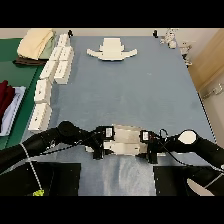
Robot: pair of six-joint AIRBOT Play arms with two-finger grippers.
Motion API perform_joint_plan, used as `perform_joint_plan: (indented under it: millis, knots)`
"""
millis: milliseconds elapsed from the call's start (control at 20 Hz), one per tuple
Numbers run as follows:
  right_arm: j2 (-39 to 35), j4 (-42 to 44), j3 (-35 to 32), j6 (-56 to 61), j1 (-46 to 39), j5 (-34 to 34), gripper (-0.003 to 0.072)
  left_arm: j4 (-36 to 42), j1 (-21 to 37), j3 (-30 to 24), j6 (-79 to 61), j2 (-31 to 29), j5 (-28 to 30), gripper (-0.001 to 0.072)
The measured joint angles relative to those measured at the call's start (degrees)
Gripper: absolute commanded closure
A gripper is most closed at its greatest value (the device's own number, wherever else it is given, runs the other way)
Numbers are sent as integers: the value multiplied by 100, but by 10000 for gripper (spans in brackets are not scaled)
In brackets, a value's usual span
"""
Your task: Fold the box.
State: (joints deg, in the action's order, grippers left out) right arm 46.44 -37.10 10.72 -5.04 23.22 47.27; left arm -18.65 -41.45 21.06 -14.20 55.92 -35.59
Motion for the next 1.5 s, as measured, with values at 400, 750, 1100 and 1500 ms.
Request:
perform_joint_plan:
  millis: [400,750,1100,1500]
  knots:
    - [0,0,0,2,0,0,116,-492,26,50,881,-144,9,696]
    - [0,0,0,2,0,0,116,-2594,520,415,4503,-1425,-732,696]
    - [0,0,0,2,0,0,116,-4522,1941,457,9473,-2361,-1827,697]
    - [0,0,0,2,0,0,116,-3432,2485,-208,10238,-1528,-1980,697]
